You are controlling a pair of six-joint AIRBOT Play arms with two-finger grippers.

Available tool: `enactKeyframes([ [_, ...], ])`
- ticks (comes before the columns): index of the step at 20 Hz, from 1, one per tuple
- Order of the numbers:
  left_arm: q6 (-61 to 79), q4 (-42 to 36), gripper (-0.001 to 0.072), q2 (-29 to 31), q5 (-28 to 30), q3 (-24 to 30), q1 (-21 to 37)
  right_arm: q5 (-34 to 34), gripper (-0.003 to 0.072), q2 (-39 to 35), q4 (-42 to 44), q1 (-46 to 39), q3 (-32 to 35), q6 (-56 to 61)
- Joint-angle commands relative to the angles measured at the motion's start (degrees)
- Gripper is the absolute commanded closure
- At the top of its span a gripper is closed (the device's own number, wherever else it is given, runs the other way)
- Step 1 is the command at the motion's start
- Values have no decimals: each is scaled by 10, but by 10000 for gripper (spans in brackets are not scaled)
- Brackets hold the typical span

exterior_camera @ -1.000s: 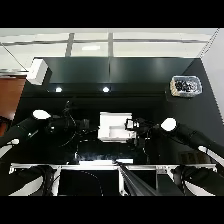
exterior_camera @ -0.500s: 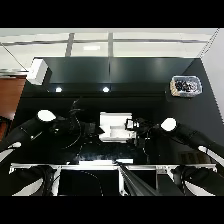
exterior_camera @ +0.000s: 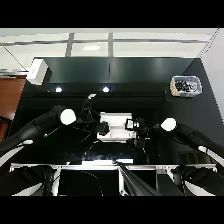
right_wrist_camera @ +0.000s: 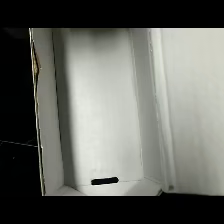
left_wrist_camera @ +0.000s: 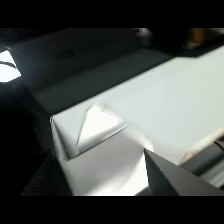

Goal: Fold the box and place the chain.

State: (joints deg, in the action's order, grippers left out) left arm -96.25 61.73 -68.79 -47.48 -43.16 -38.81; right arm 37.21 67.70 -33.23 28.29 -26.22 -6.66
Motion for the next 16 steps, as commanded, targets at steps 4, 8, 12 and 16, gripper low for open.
enactKeyframes([
  [4, -155, 88, 86, -60, -64, -56, -35, 0, 246, 0, 0, 0, 0, 0],
  [8, -237, 156, 92, -69, -100, -69, -53, 0, 247, 0, 0, 0, 0, 0],
  [12, -310, 203, 92, -69, -132, -72, -74, 0, 247, 0, 0, 0, 0, 0],
  [16, -367, 225, 93, -87, -132, -96, -109, 0, 246, 0, 0, 0, 0, 0],
])
